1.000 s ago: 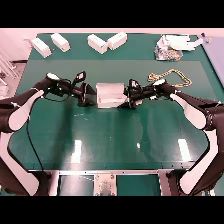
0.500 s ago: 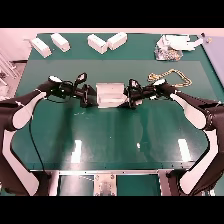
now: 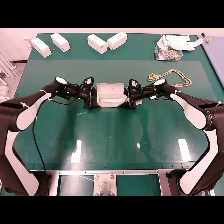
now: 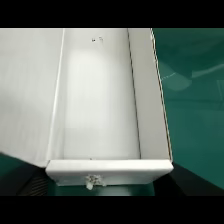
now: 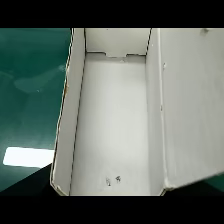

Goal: Fold the box and place the chain.

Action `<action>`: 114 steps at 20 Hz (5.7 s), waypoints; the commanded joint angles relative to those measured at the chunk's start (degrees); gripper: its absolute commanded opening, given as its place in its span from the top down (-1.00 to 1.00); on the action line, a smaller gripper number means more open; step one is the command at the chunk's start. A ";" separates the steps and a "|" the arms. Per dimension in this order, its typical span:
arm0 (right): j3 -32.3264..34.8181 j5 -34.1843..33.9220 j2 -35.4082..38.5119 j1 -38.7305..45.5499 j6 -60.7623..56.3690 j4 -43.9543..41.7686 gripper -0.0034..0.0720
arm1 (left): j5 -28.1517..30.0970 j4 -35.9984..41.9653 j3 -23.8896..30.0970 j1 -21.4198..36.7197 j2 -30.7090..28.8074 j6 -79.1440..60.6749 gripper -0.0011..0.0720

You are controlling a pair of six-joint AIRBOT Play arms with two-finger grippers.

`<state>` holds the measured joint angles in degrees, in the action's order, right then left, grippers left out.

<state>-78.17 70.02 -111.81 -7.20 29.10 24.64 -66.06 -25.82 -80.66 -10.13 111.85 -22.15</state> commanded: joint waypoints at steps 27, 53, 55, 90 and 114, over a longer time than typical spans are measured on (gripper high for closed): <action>0.00 0.11 0.00 -0.07 0.02 0.02 -0.62 | 2.16 1.16 0.00 -1.90 0.04 -0.66 -0.33; -0.13 0.15 1.95 3.06 -2.14 1.46 -1.00 | 2.05 1.18 0.00 -1.90 0.04 -0.66 -0.33; -0.13 0.15 2.93 3.91 -2.45 4.68 -1.00 | 2.10 1.18 0.00 -1.90 0.04 -0.66 -0.33; -5.70 -9.16 4.39 -0.11 -13.05 -1.49 0.87 | 1.97 1.18 0.02 -1.90 0.04 -0.63 -0.33; 2.84 -9.14 18.69 4.59 -23.15 12.52 0.87 | 1.99 1.18 0.00 -1.90 0.04 -0.63 -0.33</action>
<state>-79.24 61.01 -96.90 -4.62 7.40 35.99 -64.03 -24.64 -80.66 -12.08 111.92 -22.81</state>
